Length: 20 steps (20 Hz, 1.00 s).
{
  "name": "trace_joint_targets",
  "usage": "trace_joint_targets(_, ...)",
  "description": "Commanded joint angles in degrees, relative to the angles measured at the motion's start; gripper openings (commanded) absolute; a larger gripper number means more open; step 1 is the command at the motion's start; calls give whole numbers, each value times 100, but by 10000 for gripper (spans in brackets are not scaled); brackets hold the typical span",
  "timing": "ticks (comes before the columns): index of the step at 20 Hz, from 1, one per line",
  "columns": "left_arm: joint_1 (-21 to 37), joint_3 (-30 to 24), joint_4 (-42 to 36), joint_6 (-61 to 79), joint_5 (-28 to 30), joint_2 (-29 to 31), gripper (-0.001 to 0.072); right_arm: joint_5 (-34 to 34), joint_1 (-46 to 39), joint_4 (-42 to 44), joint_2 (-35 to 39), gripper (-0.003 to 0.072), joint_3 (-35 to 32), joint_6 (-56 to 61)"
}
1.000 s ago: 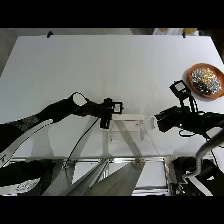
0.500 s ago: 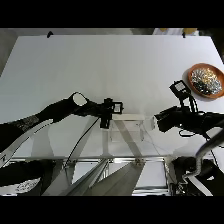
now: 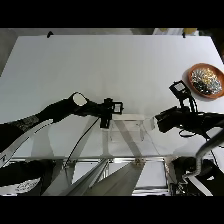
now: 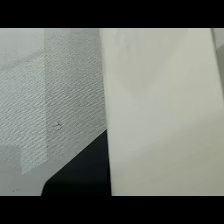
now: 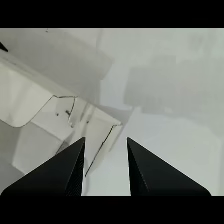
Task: Fold the box and place the chain.
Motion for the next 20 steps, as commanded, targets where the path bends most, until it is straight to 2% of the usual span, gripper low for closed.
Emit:
trace_joint_targets(1,-4,0,-2,0,-15,4,11,404,4,31,-4,292,0,-55)
trace_joint_targets(2,-4,0,-2,0,-17,4,11,562,4,129,-2,281,0,-293)
trace_joint_targets(4,-4,0,-2,0,-17,4,11,778,7,800,-2,17,-26,-1488)
trace_joint_targets(7,-4,0,-4,0,-17,4,11,660,7,1582,-4,17,-269,-2756)
trace_joint_targets(12,-4,0,-4,0,-17,4,11,651,7,1853,-4,18,-605,-4433)
trace_joint_targets(16,-4,0,-4,0,-17,4,11,518,114,1902,-46,19,-627,-5007)
trace_joint_targets(18,-4,0,-7,0,-20,4,11,225,323,1788,-57,112,-717,-5010)
trace_joint_targets(19,-4,-2,-7,0,-15,4,11,9,535,1635,-55,267,-815,-5014)
trace_joint_targets(20,-4,0,-9,0,-20,4,11,-164,780,1397,-55,463,-903,-5018)
